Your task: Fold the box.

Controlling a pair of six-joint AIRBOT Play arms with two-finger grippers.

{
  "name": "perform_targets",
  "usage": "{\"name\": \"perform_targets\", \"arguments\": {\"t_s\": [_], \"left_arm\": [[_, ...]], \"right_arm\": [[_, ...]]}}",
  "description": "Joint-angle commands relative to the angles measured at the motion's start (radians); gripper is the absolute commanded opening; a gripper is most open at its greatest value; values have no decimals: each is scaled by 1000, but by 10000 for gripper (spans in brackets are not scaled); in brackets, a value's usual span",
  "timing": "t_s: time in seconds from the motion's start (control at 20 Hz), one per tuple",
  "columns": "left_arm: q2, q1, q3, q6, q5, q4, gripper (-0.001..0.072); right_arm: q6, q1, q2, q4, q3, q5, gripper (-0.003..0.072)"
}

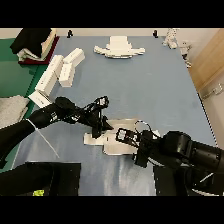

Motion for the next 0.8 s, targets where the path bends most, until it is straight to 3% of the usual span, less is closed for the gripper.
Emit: {"name": "perform_targets", "arguments": {"t_s": [0.0,0.25,0.55,0.75], "left_arm": [[0,1,0,0,0,0,17],[0,1,0,0,0,0,17],[0,1,0,0,0,0,16],[0,1,0,0,0,0,17]], "right_arm": [[-35,22,-58,-98,-8,62,599],[-89,22,-68,15,-10,55,599],[-46,22,-126,-101,-10,104,598],[166,22,-74,-204,13,125,587]]}}
